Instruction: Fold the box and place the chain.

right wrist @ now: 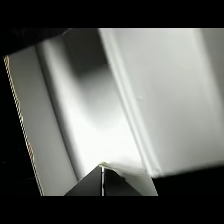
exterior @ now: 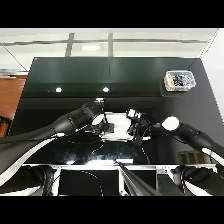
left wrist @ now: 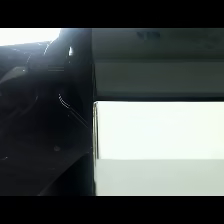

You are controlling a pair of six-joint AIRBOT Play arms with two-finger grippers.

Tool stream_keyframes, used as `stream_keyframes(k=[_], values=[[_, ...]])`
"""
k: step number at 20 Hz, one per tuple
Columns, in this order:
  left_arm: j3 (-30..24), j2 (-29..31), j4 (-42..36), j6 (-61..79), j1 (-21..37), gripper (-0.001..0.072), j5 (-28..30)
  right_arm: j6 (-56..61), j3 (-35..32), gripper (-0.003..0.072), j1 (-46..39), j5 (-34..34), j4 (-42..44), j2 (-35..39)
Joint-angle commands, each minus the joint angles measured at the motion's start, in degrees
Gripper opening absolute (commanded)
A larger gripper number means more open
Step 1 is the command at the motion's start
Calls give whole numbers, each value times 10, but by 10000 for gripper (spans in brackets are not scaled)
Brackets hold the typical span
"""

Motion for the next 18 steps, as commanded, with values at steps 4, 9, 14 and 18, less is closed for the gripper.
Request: stream_keyframes(k=[4, 9, 14, 18], values=[[0, 0, 2, 0, 0, 26, -1, 466, 9, 9, -193, 148, -263, 141], [0, 0, 2, 0, 0, 26, -1, 599, -73, 9, -328, 129, -206, 134], [0, 0, 2, 0, 0, 26, -1, 496, -120, 10, -293, 158, -18, 87], [0, 0, 2, 0, 0, 26, -1, 402, -120, 9, -263, 143, 84, -4]])
